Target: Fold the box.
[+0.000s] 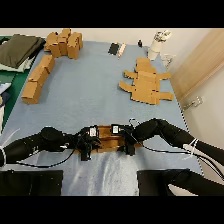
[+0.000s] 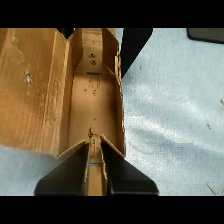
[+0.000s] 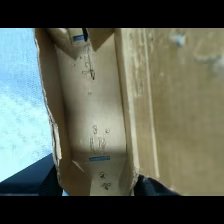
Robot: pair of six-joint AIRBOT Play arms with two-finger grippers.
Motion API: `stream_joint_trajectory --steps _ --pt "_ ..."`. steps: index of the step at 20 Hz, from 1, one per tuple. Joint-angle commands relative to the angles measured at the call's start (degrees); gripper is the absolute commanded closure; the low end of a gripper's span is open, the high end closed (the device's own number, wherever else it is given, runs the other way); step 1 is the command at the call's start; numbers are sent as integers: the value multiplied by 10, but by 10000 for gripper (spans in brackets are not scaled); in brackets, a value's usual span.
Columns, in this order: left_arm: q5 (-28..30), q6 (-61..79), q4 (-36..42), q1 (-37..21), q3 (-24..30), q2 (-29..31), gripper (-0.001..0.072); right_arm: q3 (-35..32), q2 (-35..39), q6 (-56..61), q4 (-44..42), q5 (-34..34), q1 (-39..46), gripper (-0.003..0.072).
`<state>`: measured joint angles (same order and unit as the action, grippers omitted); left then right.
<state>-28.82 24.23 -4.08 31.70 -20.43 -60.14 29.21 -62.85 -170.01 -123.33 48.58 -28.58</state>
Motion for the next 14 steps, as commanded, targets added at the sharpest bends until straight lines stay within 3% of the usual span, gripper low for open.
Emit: stream_joint_trajectory --steps 1,2,7,8,10,11,12,14 --pt "-3 6 11 1 -7 -6 218 0 0 0 0 0 0 183" --pt "-3 3 11 1 -6 -6 160 0 0 0 0 0 0 184" --pt "8 4 11 1 -6 -6 170 0 0 0 0 0 0 183" --pt "18 3 10 1 -7 -5 273 0 0 0 0 0 0 183" --pt "30 -9 5 1 -7 4 648 0 0 0 0 0 0 183" --pt "35 -43 -18 1 -6 16 696 0 0 0 0 0 0 184" --pt "43 -100 -58 0 -6 31 696 0 0 0 0 0 0 184" --pt "48 -255 -201 -2 -6 68 697 0 0 0 0 0 0 183"
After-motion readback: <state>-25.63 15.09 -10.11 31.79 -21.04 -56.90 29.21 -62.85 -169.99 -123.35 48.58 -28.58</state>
